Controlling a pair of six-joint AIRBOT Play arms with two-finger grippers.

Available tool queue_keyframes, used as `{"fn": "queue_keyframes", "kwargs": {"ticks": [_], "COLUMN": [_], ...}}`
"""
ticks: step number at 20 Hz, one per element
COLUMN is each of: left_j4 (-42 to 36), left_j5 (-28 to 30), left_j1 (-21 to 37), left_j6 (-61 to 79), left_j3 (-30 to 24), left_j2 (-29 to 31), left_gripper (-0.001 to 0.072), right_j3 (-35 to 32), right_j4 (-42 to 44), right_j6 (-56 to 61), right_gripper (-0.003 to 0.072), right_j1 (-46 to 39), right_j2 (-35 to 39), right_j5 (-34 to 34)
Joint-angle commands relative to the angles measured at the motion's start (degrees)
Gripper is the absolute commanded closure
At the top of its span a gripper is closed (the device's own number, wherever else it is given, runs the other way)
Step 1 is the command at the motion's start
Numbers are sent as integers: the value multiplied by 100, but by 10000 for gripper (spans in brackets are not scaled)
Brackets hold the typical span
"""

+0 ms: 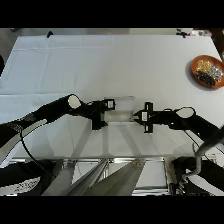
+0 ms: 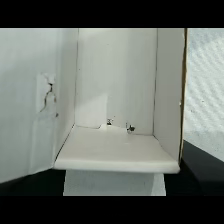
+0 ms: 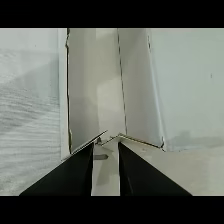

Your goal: Fold the box and place the chain.

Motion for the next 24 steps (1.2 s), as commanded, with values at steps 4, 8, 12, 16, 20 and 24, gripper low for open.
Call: {"fn": "queue_keyframes", "kwargs": {"ticks": [4,8,12,16,20,24], "left_j4": [-2,-2,-2,0,0,0], "left_j5": [0,0,0,0,0,0], "left_j1": [0,0,0,0,0,0], "left_j6": [0,0,0,0,0,0], "left_j3": [-4,-4,-4,-4,-4,-4], "left_j2": [4,4,4,4,4,4], "left_gripper": [575,575,575,575,575,574], "right_j3": [4,4,4,4,4,4], "right_j4": [214,216,216,212,144,-446], "right_j6": [-249,-240,-240,-20,730,2358], "right_gripper": [534,343,342,275,308,305], "right_j1": [177,177,177,177,81,-564], "right_j2": [-22,-50,-50,-50,125,1071], "right_j5": [-293,-262,-269,-289,-334,-61]}}
